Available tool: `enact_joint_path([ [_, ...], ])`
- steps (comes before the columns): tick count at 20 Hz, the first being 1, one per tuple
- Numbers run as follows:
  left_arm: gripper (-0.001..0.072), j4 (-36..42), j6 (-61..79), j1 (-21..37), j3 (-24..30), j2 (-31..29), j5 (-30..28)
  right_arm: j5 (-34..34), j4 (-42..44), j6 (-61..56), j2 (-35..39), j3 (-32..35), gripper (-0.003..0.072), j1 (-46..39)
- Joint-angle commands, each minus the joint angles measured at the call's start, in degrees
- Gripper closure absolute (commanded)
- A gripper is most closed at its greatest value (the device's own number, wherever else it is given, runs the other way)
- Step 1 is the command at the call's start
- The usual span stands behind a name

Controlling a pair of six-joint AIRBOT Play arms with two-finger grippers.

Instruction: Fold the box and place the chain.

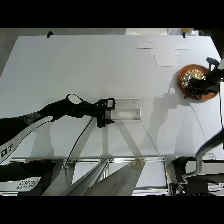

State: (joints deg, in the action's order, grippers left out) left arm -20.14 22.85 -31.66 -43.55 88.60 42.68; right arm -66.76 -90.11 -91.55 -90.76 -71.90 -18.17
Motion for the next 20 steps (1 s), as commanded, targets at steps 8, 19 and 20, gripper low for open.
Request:
enact_joint_path([
  [8,0.0438,-0.02,0.02,0.02,0.02,0.02,-0.02,1.95,4.39,0.09,-4.9,-0.13,0.067,-0.04],
  [19,0.0438,-0.02,0.02,0.02,0.02,0.02,-0.02,7.1,-3.37,-2.78,-0.83,-0.13,0.0541,-1.09],
  [20,0.0438,-0.02,0.02,0.02,0.02,0.02,-0.02,7.96,-3.37,-3.23,-1.07,-0.13,0.0519,-1.77],
])
